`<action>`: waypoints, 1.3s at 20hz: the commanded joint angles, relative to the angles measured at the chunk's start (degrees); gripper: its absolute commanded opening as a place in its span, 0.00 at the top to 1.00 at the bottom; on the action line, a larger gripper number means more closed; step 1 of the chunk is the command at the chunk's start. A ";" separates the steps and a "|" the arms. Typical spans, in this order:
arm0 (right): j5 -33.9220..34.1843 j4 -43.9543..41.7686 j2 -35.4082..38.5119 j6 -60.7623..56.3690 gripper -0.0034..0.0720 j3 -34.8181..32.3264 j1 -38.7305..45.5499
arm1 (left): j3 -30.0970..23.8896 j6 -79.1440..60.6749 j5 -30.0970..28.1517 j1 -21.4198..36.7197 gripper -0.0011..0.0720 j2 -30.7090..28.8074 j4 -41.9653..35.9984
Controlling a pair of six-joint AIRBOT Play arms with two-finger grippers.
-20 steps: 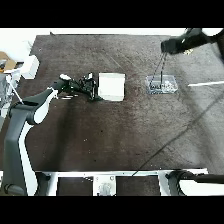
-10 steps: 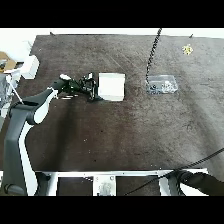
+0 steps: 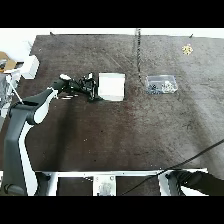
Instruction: Fold the box and place the chain.
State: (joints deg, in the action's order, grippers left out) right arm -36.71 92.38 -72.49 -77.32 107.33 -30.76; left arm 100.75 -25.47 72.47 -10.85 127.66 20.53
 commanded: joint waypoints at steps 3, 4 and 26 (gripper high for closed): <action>7.89 -0.79 -2.49 1.25 0.95 0.04 -1.68 | 0.02 -0.02 0.00 -0.04 0.76 -0.04 0.00; 10.49 -1.81 -2.71 1.25 0.95 0.04 -1.68 | 0.02 0.00 0.00 -0.04 0.76 -0.04 0.00; 6.38 -2.23 -6.47 0.98 0.95 0.02 -1.62 | 0.02 -0.02 0.00 -0.04 0.76 -0.04 0.00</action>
